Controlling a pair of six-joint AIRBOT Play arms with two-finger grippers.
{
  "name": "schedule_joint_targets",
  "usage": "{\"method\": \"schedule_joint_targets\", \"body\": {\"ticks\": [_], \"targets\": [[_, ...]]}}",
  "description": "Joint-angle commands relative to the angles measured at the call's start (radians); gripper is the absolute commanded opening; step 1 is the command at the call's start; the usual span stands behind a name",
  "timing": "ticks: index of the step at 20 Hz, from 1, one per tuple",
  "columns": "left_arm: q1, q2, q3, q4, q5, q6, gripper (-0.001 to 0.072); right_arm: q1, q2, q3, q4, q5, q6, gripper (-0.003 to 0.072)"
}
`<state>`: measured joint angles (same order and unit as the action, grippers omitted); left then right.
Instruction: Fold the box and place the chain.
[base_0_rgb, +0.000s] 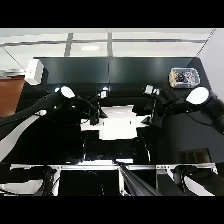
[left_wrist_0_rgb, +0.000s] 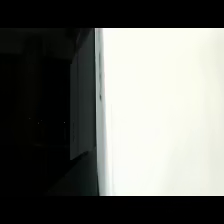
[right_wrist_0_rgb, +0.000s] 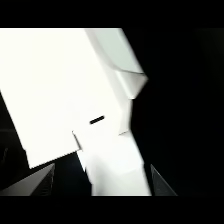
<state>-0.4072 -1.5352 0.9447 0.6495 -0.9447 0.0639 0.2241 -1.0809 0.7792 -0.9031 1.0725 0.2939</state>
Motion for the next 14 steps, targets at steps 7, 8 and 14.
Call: {"method": "schedule_joint_targets", "body": {"ticks": [7, 8, 14], "targets": [[-0.004, -0.031, 0.005, -0.006, 0.023, 0.015, 0.0028, 0.127, -0.015, -0.174, -0.016, -0.144, -0.113, 0.0708], [-0.004, -0.031, 0.005, -0.006, 0.025, 0.015, 0.0028, 0.141, -0.015, -0.185, -0.015, -0.158, -0.138, 0.0708], [-0.004, -0.031, 0.005, -0.006, 0.025, 0.015, 0.0028, 0.235, -0.027, -0.196, -0.013, -0.312, -0.229, 0.0708]]}}
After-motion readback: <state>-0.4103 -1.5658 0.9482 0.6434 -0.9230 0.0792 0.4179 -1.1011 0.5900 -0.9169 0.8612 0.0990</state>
